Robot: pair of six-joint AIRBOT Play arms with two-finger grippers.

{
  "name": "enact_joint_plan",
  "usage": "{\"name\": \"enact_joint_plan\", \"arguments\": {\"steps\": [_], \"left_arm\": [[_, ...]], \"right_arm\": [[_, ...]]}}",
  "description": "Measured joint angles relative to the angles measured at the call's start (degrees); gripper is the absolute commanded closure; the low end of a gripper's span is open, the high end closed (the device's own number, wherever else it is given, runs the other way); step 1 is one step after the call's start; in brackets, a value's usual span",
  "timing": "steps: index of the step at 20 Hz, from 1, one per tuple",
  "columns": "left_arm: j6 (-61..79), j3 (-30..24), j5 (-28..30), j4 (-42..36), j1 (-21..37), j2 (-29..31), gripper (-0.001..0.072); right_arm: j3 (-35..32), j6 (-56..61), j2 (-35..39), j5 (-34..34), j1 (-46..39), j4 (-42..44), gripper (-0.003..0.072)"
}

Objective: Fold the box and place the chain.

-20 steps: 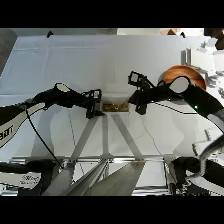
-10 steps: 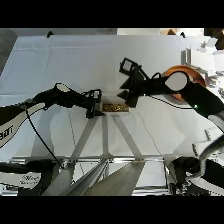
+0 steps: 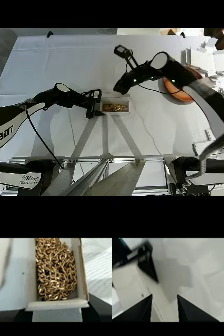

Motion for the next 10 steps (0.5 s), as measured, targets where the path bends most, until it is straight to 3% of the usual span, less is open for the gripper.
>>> {"name": "enact_joint_plan", "arguments": {"steps": [5,10], "left_arm": [[0.0,0.0,0.0,0.0,0.0,0.0,0.0499],[0.0,0.0,0.0,0.0,0.0,0.0,0.0499]], "right_arm": [[1.6,-4.0,-4.0,8.7,0.5,0.9,0.0353],[0.3,-9.2,-1.6,9.7,3.9,0.9,0.0352]]}}
